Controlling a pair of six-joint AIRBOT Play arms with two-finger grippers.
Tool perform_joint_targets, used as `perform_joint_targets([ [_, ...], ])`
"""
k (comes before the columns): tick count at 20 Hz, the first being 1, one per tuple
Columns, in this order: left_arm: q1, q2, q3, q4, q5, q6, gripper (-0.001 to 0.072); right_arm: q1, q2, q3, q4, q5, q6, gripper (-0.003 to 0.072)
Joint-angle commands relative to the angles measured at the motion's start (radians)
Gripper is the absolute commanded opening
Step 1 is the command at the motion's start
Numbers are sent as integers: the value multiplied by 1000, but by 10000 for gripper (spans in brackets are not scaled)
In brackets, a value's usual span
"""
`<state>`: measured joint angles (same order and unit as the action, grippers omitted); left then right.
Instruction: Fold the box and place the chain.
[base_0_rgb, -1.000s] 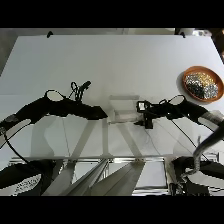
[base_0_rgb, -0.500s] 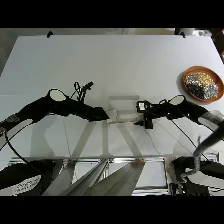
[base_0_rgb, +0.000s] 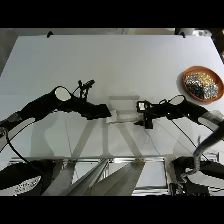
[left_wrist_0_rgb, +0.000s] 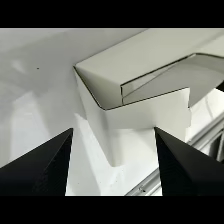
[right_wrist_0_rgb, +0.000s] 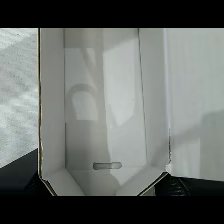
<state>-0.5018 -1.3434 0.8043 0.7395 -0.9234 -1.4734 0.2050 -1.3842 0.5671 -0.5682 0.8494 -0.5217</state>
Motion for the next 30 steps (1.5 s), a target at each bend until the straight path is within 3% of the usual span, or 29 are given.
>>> perform_joint_targets([
  [1,-36,-2,48,146,8,-152,556,0,0,0,0,0,0,324],
  [12,-114,-82,144,193,-3,-341,556,0,0,0,0,0,0,324],
  [30,-217,-90,216,402,-32,-539,556,0,0,0,0,0,0,324],
])
